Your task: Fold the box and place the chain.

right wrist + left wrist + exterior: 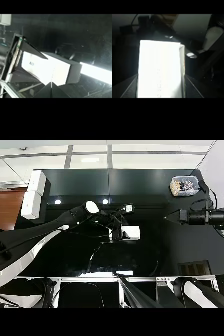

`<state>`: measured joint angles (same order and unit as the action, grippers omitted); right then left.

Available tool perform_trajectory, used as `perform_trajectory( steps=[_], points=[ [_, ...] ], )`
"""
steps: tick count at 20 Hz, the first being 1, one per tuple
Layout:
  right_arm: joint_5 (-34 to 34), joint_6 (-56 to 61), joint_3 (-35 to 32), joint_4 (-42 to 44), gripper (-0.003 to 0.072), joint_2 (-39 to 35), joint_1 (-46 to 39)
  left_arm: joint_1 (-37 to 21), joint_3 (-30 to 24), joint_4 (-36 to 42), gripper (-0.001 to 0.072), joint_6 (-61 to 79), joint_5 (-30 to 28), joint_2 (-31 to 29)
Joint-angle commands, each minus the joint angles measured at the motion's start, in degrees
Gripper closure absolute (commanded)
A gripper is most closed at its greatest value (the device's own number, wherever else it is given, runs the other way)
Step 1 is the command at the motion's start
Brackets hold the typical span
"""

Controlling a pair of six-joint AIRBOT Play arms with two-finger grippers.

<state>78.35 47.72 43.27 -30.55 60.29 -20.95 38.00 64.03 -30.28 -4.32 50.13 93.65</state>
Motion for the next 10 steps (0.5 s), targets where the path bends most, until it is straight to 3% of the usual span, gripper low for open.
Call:
perform_trajectory(
  steps=[1,5,10],
  points=[
    [0.09,0.02,0.04,0.02,0.0676,-0.02,0.00,0.42,0.04,-1.75,-0.0001,0.04,-0.85,0.50],
    [0.09,0.02,0.04,0.00,0.0676,-0.02,0.00,3.98,0.13,-2.12,-0.0001,-1.36,-9.27,0.66],
    [0.07,0.02,0.04,0.02,0.0676,-0.02,0.00,6.03,1.44,-2.25,-0.0001,-2.67,-10.08,1.92]
  ],
)
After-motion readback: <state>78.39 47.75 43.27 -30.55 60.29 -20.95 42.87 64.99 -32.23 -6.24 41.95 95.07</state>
